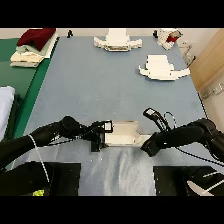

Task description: Fold the box.

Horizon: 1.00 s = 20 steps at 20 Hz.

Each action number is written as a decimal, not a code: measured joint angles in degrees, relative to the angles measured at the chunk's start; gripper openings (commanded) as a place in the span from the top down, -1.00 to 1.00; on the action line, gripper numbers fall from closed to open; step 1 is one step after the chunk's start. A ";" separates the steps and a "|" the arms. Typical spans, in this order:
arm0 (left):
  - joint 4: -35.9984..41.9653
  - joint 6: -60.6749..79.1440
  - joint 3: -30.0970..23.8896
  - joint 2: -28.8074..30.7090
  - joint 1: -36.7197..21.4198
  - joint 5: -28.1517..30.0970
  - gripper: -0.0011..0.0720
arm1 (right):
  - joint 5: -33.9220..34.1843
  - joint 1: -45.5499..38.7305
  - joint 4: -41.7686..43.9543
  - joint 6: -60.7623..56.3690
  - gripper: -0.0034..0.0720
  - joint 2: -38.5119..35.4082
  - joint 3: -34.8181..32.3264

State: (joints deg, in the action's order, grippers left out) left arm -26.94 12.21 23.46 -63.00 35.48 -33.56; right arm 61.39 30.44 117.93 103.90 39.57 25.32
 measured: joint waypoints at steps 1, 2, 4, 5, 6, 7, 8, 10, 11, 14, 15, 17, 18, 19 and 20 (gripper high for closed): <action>0.00 0.00 0.00 -0.02 0.00 0.00 -0.30 | -1.46 0.33 4.02 -2.93 0.49 0.50 0.13; 0.00 0.00 0.00 -0.02 0.00 0.00 -0.30 | -3.85 0.98 7.82 -5.18 0.49 1.29 0.26; -0.02 0.00 0.00 -0.02 0.00 0.00 -0.30 | -10.36 2.64 14.10 -8.33 0.49 3.61 1.14; -0.02 0.00 0.00 -0.02 0.00 0.00 -0.30 | -13.46 3.17 15.82 -9.29 0.49 4.94 1.99; -0.02 0.00 0.00 -0.02 0.00 0.00 -0.29 | -16.59 3.50 16.90 -10.10 0.49 6.60 3.19; -0.02 0.00 0.00 -0.02 0.00 0.00 -0.30 | -18.95 3.78 17.40 -10.75 0.49 8.33 4.46; -0.02 -0.02 0.00 -0.02 0.00 0.00 -0.30 | -20.90 3.91 17.49 -11.13 0.49 10.36 5.99; -0.02 -0.02 0.00 -0.02 0.00 -0.02 -0.30 | -23.45 4.00 17.22 -11.63 0.49 14.82 8.96; -0.02 -0.02 0.00 -0.02 0.00 0.00 -0.30 | -24.30 3.98 17.11 -11.93 0.49 17.00 10.23; -0.02 -0.02 0.00 -0.02 0.00 0.00 -0.30 | -25.57 3.87 16.96 -12.17 0.49 23.15 12.85; -0.02 -0.02 0.00 0.00 0.00 -0.02 -0.30 | -25.62 3.87 16.92 -12.22 0.49 24.70 13.27; -0.02 -0.02 0.00 0.00 0.00 -0.02 -0.30 | -25.51 3.87 16.90 -12.37 0.49 27.36 13.81; -0.02 -0.02 0.00 -0.02 0.00 -0.02 -0.30 | -25.42 3.87 16.87 -12.39 0.49 28.46 14.01; -0.02 -0.02 0.00 -0.02 0.00 -0.02 -0.30 | -25.38 3.87 16.90 -12.37 0.49 29.35 14.10; -0.02 -0.02 0.00 -0.02 0.00 0.00 -0.30 | -25.35 3.87 16.90 -12.39 0.49 30.16 14.21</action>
State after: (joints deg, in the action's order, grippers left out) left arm -26.96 12.19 23.46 -63.02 35.48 -33.56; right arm 36.03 34.30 134.82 91.50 69.73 39.53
